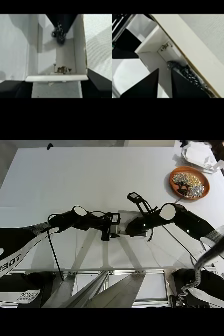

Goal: Fold the box and place the chain.

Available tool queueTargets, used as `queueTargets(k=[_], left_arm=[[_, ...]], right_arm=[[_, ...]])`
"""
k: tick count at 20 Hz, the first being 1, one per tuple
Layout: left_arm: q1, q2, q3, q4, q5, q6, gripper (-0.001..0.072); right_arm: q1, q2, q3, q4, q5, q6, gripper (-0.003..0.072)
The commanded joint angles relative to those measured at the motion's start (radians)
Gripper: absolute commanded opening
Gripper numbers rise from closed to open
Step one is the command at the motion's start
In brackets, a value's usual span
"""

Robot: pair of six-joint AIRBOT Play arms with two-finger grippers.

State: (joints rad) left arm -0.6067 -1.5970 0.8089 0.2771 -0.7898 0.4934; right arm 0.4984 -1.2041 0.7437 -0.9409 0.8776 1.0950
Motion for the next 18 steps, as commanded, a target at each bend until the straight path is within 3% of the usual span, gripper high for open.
queueTargets(k=[1, 5, 10, 13, 18], left_arm=[[0.0, 0.0, 0.001, 0.0, 0.0, 0.0, 0.0066], [0.0, 0.0, 0.001, 0.0, 0.0, 0.0, 0.0066], [0.0, 0.0, 0.001, 0.0, 0.0, 0.0, 0.0066], [0.0, 0.0, 0.001, 0.0, 0.0, 0.0, 0.0066], [0.0, 0.0, 0.001, 0.0, 0.0, 0.0, 0.0066]], right_arm=[[0.0, -0.002, 0.004, 0.006, 0.005, 0.008, 0.0202], [0.0, 0.081, 0.084, -0.06, 0.12, 0.035, 0.0202], [0.0, 0.256, 0.142, -0.504, 0.27, 0.174, 0.0203], [-0.003, 0.282, 0.134, -0.686, 0.38, 0.173, 0.0203], [-0.105, 0.28, 0.01, -0.626, 0.256, 0.081, 0.0296]])
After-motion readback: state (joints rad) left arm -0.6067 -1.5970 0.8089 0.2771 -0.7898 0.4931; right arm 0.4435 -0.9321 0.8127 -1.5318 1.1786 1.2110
